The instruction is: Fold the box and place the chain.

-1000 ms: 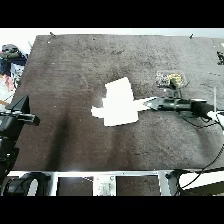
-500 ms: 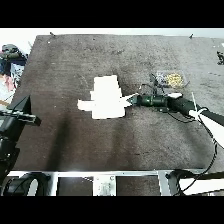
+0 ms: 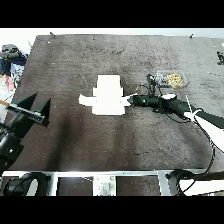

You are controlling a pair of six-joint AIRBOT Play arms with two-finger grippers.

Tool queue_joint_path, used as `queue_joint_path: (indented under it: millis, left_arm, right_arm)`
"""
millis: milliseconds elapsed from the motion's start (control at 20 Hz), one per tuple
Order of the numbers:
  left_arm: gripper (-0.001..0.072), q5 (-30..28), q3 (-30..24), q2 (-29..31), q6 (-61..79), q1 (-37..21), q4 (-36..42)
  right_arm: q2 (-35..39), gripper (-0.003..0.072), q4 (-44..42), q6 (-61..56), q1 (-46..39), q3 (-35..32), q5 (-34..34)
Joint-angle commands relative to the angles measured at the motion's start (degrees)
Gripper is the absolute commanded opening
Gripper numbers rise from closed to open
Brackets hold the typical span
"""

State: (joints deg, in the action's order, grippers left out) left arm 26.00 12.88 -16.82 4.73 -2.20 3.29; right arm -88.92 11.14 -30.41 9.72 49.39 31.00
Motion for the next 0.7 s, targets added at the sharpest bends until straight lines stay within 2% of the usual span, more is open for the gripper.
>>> queue_joint_path:
  millis: [0,250,400,650]
  left_arm:
    - [0.0527,7.2,5.7,-12.5,0.9,0.0,0.6]
    - [0.0526,18.3,21.9,-37.6,1.8,0.0,-0.6]
    - [0.0526,26.3,34.4,-52.3,-1.0,1.3,-4.7]
    - [0.0526,26.7,57.7,-70.6,-17.9,7.8,-21.5]
  right_arm:
    - [0.0,0.0007,0.0,1.6,0.2,0.2,-1.2]
    - [0.0,0.0007,0.0,2.4,0.2,0.2,0.2]
    - [0.0,0.0007,0.0,3.5,0.2,0.2,0.7]
    - [0.0,0.0007,0.0,3.5,0.2,0.2,1.8]
